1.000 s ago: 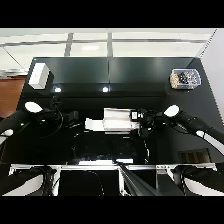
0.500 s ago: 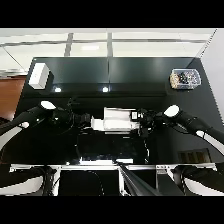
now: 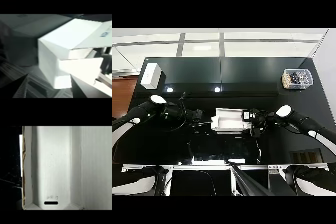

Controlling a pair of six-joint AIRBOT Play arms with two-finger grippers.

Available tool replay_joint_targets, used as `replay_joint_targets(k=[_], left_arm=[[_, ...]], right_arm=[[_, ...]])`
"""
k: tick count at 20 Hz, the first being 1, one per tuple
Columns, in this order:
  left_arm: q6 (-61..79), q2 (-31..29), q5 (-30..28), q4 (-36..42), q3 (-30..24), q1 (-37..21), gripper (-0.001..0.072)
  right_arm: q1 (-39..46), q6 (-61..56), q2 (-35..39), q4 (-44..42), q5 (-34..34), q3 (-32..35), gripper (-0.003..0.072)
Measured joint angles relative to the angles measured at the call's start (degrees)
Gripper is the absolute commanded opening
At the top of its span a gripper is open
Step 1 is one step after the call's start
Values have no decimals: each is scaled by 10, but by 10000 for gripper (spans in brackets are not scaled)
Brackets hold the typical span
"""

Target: Fold the box and place the chain.

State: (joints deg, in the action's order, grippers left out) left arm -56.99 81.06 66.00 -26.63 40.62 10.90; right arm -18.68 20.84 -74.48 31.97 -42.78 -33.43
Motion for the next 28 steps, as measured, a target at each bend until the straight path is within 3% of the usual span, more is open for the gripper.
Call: replay_joint_targets(k=[1, 6, 8, 18, 28], left_arm=[[-4, 0, 3, 2, 1, 4, 510], [-13, 0, -2, -7, 26, 31, 482], [-33, 0, -5, -24, 45, 48, 415], [-221, 0, -24, -174, 130, 146, 414], [-333, 0, -71, -266, 146, 208, 402]], right_arm=[[0, 0, 0, 0, 0, 0, 407], [0, 0, 0, 0, 0, 0, 407], [0, 0, 0, 0, 0, 0, 407], [0, -2, 0, -1, 4, 0, 406], [0, -3, 0, -2, 5, 0, 407]])
